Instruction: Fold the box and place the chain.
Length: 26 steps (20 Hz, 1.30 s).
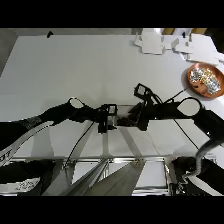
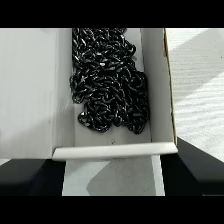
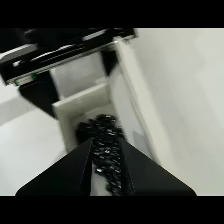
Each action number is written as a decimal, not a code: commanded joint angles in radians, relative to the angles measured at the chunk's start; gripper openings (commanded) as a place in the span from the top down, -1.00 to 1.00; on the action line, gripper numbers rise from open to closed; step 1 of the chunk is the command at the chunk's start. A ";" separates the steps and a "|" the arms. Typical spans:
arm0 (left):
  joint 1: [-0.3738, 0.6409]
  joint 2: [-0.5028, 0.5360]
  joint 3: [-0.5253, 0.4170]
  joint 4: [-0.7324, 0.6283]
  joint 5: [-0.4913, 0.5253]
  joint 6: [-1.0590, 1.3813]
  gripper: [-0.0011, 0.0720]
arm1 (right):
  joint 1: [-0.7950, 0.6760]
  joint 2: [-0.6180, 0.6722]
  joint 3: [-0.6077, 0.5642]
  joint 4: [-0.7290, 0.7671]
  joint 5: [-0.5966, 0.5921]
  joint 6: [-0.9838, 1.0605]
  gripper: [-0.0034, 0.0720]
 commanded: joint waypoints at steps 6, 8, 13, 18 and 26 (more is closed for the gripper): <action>0.001 0.000 0.000 0.000 0.000 0.000 0.40 | -0.258 -0.018 0.143 -0.570 0.113 0.708 0.88; 0.001 0.000 0.000 0.000 0.000 0.000 0.40 | -0.274 -0.068 0.138 -0.619 0.128 0.761 0.88; 0.001 0.000 0.000 0.000 0.000 0.000 0.40 | -0.262 -0.229 0.126 -0.624 0.131 0.794 0.13; 0.001 0.000 0.000 0.000 0.000 0.000 0.40 | -0.235 -0.327 0.126 -0.631 0.131 0.821 0.13; 0.001 0.000 0.000 0.000 0.000 0.000 0.40 | -0.207 -0.341 0.126 -0.652 0.087 0.863 0.13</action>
